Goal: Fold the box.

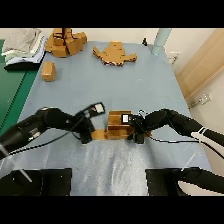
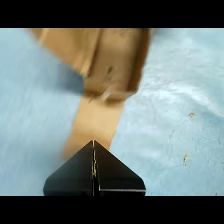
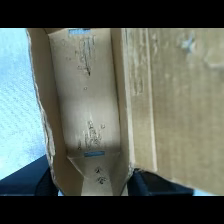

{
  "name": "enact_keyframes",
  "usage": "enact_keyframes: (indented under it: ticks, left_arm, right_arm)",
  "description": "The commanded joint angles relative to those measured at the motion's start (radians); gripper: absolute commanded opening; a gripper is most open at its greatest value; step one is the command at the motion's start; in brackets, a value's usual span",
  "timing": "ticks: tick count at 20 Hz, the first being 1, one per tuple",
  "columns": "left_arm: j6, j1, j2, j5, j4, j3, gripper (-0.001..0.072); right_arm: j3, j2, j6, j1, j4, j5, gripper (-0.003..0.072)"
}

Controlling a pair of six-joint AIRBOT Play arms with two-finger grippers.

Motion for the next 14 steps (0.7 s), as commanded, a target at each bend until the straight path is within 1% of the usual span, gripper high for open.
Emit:
enact_keyframes:
  ticks: [1,3,4,6,8,10,12,14]
  left_arm:
    - [-0.549,0.117,0.126,-0.082,0.196,-0.038,0.0015]
    - [-0.576,0.179,0.107,-0.079,0.122,-0.082,0.0014]
    - [-0.574,0.192,0.082,-0.063,0.069,-0.102,0.0014]
    - [-0.564,0.188,0.010,-0.035,0.005,-0.123,0.0014]
    - [-0.484,0.167,-0.072,-0.010,-0.099,-0.128,0.0014]
    - [-0.415,0.125,-0.147,0.051,-0.213,-0.127,0.0014]
    - [-0.416,0.075,-0.208,0.106,-0.251,-0.126,0.0014]
    - [-0.418,0.029,-0.237,0.150,-0.278,-0.116,0.0013]
  right_arm:
    - [0.000,-0.001,0.000,0.000,0.000,0.000,0.0509]
    - [0.000,-0.001,0.000,0.000,0.000,0.000,0.0508]
    - [0.000,-0.001,0.000,0.000,0.000,0.000,0.0509]
    - [0.000,-0.001,0.000,0.000,0.000,0.000,0.0509]
    - [0.000,-0.001,0.000,0.000,0.000,0.000,0.0509]
    - [0.000,-0.001,0.000,0.000,0.000,0.000,0.0509]
    - [0.000,-0.001,0.000,0.000,0.000,0.000,0.0509]
    - [0.000,-0.001,0.000,0.000,0.000,0.000,0.0509]
